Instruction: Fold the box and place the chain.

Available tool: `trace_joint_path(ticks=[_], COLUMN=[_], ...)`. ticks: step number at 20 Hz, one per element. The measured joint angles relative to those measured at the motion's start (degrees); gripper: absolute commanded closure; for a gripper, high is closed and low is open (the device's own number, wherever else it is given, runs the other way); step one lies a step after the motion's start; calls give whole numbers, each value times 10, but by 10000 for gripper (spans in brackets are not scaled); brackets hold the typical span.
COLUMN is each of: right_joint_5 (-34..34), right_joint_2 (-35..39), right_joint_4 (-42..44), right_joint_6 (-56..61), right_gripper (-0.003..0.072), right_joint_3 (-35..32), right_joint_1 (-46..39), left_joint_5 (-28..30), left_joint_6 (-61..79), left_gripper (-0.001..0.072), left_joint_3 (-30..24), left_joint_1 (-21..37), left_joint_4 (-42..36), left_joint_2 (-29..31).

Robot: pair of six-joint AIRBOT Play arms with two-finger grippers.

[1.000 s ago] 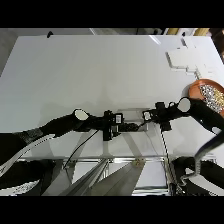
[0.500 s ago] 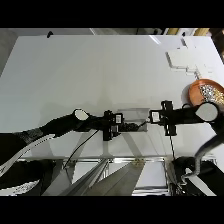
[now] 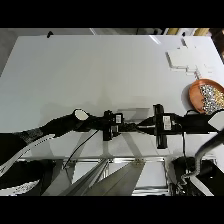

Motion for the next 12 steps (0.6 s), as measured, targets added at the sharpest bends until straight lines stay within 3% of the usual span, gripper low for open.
trace_joint_path(ticks=[6, 12], right_joint_5=[-127, -169], right_joint_2=[-12, -31], right_joint_4=[4, -125], right_joint_6=[11, 120], right_gripper=[670, 671], right_joint_3=[0, 0], right_joint_1=[84, 99], left_joint_5=[0, 0], left_joint_6=[0, 0], left_gripper=[505, 505], left_joint_3=[0, 0], left_joint_1=[0, 0], left_joint_4=[0, 0], left_joint_2=[0, 0])
